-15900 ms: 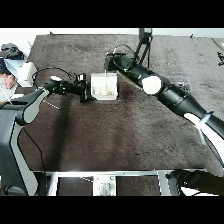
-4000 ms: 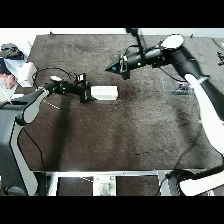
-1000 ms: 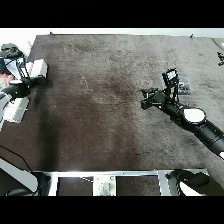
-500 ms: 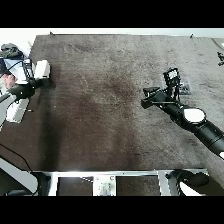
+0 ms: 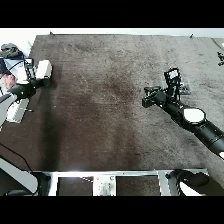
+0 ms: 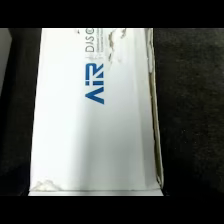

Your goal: Fold the box and place the chain.

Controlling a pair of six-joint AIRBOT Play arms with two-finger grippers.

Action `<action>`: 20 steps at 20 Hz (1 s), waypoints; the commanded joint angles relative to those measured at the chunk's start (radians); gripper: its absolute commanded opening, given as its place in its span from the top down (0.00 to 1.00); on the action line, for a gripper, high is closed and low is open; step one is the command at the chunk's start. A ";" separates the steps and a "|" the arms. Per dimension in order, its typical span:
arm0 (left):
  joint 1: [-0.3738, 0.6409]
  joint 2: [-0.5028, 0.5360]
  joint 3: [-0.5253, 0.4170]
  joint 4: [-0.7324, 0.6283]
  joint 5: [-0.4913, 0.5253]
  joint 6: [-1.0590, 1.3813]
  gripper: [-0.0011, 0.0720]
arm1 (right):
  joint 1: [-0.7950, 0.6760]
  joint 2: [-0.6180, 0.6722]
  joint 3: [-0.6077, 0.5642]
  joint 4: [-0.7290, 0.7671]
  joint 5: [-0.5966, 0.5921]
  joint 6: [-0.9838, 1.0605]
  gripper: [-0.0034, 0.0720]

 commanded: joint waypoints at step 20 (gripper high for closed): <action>-0.003 0.542 -0.140 -0.063 -0.260 0.191 0.98 | 0.002 0.000 -0.001 -0.013 0.001 0.001 0.98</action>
